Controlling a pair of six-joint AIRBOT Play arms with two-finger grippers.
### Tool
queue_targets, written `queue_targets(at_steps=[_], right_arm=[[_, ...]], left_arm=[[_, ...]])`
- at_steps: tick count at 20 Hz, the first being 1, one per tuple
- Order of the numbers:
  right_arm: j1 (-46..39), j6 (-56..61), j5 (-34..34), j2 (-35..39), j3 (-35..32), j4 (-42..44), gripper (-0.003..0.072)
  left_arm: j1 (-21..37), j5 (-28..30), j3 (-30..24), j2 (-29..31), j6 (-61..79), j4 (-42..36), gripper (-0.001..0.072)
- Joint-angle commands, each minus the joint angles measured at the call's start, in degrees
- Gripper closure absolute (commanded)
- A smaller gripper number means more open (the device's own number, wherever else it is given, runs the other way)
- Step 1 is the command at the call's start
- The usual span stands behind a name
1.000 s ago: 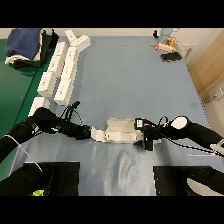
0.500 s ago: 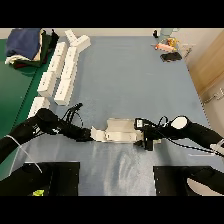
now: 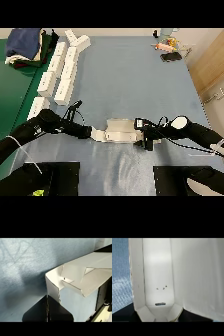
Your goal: Fold the box.
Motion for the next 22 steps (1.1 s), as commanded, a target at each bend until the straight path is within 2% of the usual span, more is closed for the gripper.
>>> queue_targets(at_steps=[1,5,10,17,18,19,20,22], right_arm=[[0.0,0.0,0.0,0.0,0.0,0.0,0.0183],[0.0,0.0,0.0,0.0,0.0,0.0,0.0183],[0.0,0.0,0.0,0.0,0.0,0.0,0.0183],[0.0,0.0,0.0,0.0,0.0,0.0,0.0183],[0.0,0.0,0.0,0.0,0.0,0.0,0.0183],[0.0,0.0,0.0,0.0,0.0,0.0,0.0183],[0.0,0.0,0.0,0.0,0.0,0.0,0.0183],[0.0,0.0,0.0,0.0,0.0,0.0,0.0183]], left_arm=[[-4.0,5.7,0.0,0.0,-0.2,-1.4,0.0695],[-6.8,5.6,0.0,0.0,-2.0,-1.6,0.0695],[-6.8,2.7,0.6,0.0,-2.6,-3.8,0.0694],[-6.7,2.5,3.7,0.0,-3.2,-3.8,0.0692],[-6.8,2.5,3.8,0.0,-3.1,-4.4,0.0662],[-6.8,2.5,3.9,0.0,-3.2,-5.0,0.0372],[-6.8,2.5,3.9,0.0,-3.2,-5.3,0.0237],[-6.8,2.5,3.9,0.0,-3.2,-5.4,0.024]])
